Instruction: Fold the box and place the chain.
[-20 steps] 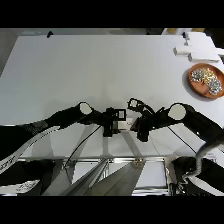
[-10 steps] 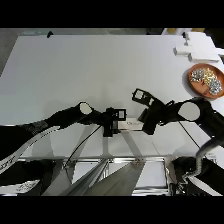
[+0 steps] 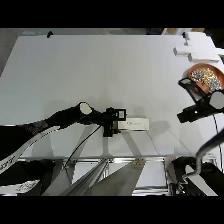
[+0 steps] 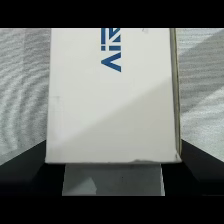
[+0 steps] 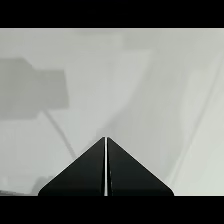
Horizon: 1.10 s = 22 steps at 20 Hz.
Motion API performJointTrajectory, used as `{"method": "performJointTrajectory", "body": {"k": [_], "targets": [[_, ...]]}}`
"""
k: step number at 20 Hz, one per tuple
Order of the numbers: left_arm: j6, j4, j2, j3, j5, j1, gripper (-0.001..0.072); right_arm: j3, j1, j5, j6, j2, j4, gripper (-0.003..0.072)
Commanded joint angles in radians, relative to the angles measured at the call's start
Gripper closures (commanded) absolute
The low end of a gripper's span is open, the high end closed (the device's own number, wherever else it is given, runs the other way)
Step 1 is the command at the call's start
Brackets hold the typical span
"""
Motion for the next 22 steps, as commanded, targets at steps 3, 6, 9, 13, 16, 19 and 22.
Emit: {"method": "performJointTrajectory", "body": {"k": [3, 6, 9, 13, 16, 19, 22], "targets": [[0.0, 0.001, 0.001, 0.0, 0.0, 0.0, 0.0499, -0.043, -0.308, 0.113, 0.075, 0.001, 0.015, 0.0671], [0.0, 0.001, 0.001, 0.0, 0.0, 0.0, 0.0499, -0.043, -0.319, 0.138, 0.08, 0.002, -0.009, 0.0671], [0.001, 0.001, 0.001, 0.0, 0.0, 0.0, 0.0499, -0.043, -0.319, 0.138, 0.08, 0.002, -0.009, 0.0671], [0.0, 0.001, 0.001, 0.0, -0.011, 0.0, 0.0536, -0.043, -0.319, 0.138, 0.08, 0.002, -0.009, 0.0671], [-0.027, 0.001, 0.045, 0.0, -0.03, 0.013, 0.064, -0.043, -0.319, 0.138, 0.08, 0.002, -0.009, 0.0671], [-0.188, 0.042, 0.168, 0.0, -0.029, 0.062, 0.0558, -0.043, -0.319, 0.138, 0.08, 0.002, -0.009, 0.0671], [-0.448, 0.215, 0.322, 0.0, -0.032, 0.163, 0.0558, -0.043, -0.319, 0.138, 0.08, 0.002, -0.009, 0.0671]]}}
